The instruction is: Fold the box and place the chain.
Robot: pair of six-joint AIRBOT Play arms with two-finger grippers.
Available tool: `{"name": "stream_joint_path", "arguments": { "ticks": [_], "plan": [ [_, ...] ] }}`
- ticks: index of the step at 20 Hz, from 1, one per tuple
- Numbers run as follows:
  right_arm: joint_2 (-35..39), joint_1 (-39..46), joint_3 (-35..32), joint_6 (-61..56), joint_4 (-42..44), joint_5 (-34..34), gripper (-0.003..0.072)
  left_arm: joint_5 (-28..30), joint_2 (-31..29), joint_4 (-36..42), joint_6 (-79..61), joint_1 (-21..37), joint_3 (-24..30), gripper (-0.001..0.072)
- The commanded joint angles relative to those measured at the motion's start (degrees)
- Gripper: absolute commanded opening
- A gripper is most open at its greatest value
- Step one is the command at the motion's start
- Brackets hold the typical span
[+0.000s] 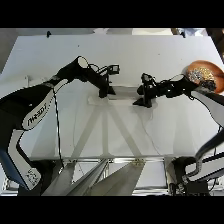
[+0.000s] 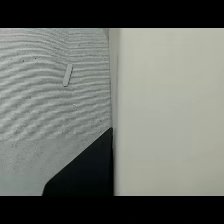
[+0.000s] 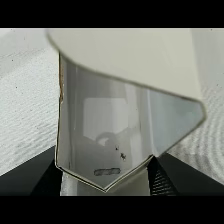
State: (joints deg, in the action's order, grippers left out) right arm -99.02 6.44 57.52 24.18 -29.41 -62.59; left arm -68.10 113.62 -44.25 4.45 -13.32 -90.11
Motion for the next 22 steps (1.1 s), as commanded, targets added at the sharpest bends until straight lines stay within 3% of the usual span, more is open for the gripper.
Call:
{"name": "stream_joint_path", "arguments": {
  "ticks": [1,19,22],
  "plan": [
    [0.0,0.0,0.0,0.1,-0.1,-1.1,0.0254,0.1,0.0,0.0,0.0,0.0,0.0,0.0012],
    [0.0,-0.3,0.0,0.1,0.0,-2.8,0.0256,0.1,0.0,0.0,0.0,0.0,0.0,0.0012],
    [0.0,-0.3,0.0,0.1,-0.1,-2.7,0.0417,0.1,0.0,0.0,0.0,0.0,0.0,0.0012]
  ]
}}
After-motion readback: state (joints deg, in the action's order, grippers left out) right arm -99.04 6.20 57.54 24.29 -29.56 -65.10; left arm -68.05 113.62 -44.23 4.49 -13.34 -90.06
